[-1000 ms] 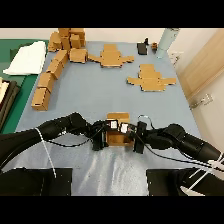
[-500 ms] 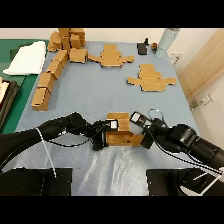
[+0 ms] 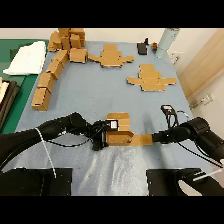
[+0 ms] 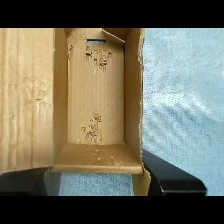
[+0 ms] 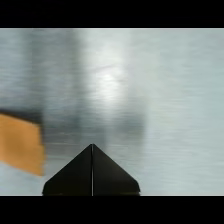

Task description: Fold the box.

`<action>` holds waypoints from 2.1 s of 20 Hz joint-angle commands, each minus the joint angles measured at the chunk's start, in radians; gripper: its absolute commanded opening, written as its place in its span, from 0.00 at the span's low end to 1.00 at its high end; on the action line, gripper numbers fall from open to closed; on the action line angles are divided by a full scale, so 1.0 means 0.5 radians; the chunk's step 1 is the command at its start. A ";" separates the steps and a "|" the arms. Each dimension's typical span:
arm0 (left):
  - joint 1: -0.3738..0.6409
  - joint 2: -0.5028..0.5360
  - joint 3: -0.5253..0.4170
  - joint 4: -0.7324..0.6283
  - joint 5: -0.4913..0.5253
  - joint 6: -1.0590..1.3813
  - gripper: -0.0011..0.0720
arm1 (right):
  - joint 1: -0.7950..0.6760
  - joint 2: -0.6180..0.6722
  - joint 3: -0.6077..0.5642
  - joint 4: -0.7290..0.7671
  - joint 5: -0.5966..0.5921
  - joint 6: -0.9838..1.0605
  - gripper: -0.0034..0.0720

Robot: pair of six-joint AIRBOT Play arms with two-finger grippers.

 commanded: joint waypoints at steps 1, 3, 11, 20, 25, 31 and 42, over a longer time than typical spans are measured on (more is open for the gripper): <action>-0.001 -0.001 0.001 0.000 0.000 0.000 0.65 | -0.106 -0.164 -0.006 0.670 0.100 -0.391 0.05; -0.001 -0.001 0.001 0.000 0.000 0.000 0.65 | -0.106 -0.250 -0.005 0.795 0.159 -0.542 0.05; -0.001 -0.001 0.001 0.000 0.000 0.000 0.65 | -0.106 -0.272 -0.005 1.138 0.195 -0.864 0.05; -0.001 -0.001 0.001 0.000 0.001 0.000 0.65 | -0.105 -0.230 0.018 1.263 0.192 -0.914 0.05; -0.001 -0.001 0.001 0.000 0.000 0.000 0.65 | -0.005 -0.215 0.101 1.279 0.170 -0.914 0.36; -0.001 -0.001 0.001 0.000 0.000 0.000 0.65 | 0.053 -0.218 0.134 1.281 0.172 -0.912 0.63; -0.001 -0.001 0.001 0.000 0.001 0.000 0.65 | 0.053 -0.217 0.172 1.168 0.171 -0.681 0.63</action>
